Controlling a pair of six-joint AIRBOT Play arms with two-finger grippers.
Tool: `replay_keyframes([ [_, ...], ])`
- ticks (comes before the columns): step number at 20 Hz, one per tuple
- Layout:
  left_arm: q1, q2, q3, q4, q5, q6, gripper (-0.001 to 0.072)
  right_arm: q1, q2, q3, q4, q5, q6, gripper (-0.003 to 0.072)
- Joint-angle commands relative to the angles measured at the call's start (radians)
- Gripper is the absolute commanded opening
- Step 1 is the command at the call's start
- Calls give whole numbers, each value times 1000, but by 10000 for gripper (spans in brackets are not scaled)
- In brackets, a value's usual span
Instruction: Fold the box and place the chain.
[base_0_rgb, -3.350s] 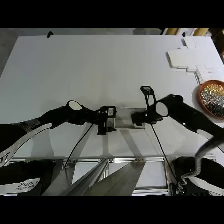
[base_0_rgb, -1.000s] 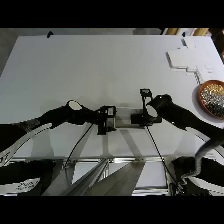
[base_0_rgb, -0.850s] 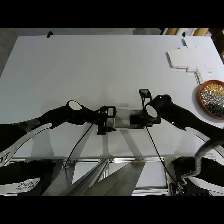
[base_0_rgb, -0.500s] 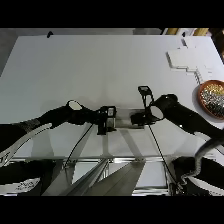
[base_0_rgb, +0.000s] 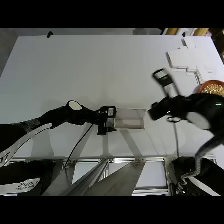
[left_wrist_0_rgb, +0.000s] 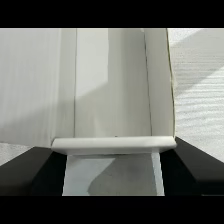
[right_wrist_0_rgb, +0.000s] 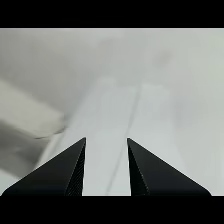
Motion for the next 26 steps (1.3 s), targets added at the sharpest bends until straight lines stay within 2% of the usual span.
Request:
replay_keyframes([
  [1, 0, 0, 0, 0, 0, 0, 149, -299, 78, 0, -57, -14, -94, 296],
  [4, 0, 0, 0, 0, 0, 0, 149, -638, 21, -9, -68, -41, -118, 295],
  [5, 0, 0, 0, 0, 0, 0, 149, -706, -1, -18, -68, -78, -82, 295],
  [10, 0, 0, 0, 0, 0, 0, 149, -826, -147, -21, -138, -196, -76, 294],
  [17, 0, 0, 0, 0, 0, 0, 149, -1133, -334, -21, -103, -314, -76, 292],
  [22, 0, 0, 0, 0, 0, 0, 149, -1183, -391, -21, 68, -397, -201, 280],
  [26, 0, 0, 0, 0, 0, 0, 149, -1183, -460, -21, 76, -430, -203, 268],
])
